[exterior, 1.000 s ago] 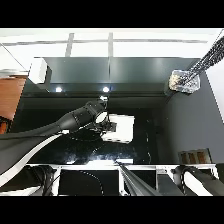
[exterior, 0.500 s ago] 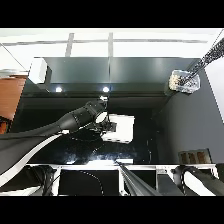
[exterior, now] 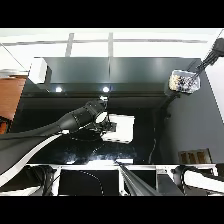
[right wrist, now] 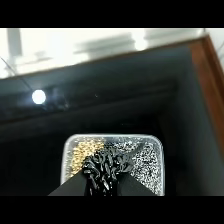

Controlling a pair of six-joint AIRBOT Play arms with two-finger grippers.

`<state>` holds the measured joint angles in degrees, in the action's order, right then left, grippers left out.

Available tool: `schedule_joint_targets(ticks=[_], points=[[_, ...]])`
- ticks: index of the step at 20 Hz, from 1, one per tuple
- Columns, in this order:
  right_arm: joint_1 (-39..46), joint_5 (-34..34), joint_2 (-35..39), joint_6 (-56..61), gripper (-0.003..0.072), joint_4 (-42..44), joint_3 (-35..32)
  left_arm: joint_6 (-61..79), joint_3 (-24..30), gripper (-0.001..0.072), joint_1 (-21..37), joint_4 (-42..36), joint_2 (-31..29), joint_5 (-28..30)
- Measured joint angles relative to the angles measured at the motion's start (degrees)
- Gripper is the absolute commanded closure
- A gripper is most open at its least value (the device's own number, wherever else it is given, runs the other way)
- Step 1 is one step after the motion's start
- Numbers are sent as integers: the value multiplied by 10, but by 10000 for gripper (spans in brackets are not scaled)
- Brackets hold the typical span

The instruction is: Fold the box and place the chain.

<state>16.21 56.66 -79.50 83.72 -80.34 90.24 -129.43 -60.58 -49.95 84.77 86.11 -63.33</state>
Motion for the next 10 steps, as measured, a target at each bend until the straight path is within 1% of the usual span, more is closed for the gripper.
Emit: schedule_joint_targets(ticks=[3, 10], points=[[2, -14, -52, 0, 643, 12, 0, 0, 0, 677, 0, 0, 0, 1], [3, -2, -163, -2, 642, 43, 0, 0, 0, 677, 0, 0, 0, 4]])
